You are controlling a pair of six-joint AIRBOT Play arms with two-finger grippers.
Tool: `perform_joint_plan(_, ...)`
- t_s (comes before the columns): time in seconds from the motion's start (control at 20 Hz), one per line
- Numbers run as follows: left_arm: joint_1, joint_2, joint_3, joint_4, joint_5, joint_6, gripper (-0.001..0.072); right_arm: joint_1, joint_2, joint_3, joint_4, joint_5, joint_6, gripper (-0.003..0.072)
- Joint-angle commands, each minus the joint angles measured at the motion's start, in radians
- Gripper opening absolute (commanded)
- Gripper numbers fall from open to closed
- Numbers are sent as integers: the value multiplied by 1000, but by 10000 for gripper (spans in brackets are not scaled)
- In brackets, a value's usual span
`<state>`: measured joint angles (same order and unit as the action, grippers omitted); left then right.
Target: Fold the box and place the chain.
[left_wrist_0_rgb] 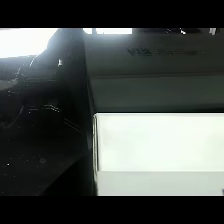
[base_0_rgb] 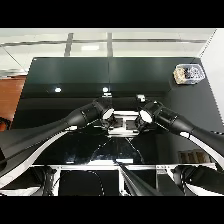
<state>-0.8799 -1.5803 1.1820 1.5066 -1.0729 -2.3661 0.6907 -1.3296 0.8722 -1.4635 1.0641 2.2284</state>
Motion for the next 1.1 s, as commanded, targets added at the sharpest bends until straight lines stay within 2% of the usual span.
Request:
perform_joint_plan(0.0,0,-1,1,-1,-2,-1,23,1,0,1,0,3,8,14)
perform_joint_plan(0.25,0,-1,1,0,-2,-1,23,1,2,2,-1,-8,8,25)
perform_joint_plan(0.3,1,-1,1,0,-2,-1,23,1,7,5,-4,-5,8,214)
perform_joint_plan(0.35,0,-1,1,-1,-2,-1,23,1,16,11,-4,-6,6,363)
perform_joint_plan(0.55,0,-1,1,0,-3,-1,23,1,97,82,-15,91,-116,363)
perform_joint_plan(0.65,1,-1,1,0,-3,-1,23,1,176,108,-89,174,-159,363)
perform_joint_plan(0.75,1,-1,1,0,-2,-1,23,-21,263,108,-270,233,-188,363)
perform_joint_plan(0.85,1,-1,1,0,-2,-1,23,-87,306,107,-545,256,-191,363)
perform_joint_plan(0.9,1,-1,1,0,-2,-1,23,-142,305,106,-647,230,-191,363)
perform_joint_plan(0.95,1,-1,1,0,-2,-1,23,-215,303,98,-711,153,-190,362)
perform_joint_plan(1.05,1,-1,1,0,-2,-1,23,-404,301,61,-707,-119,-181,363)
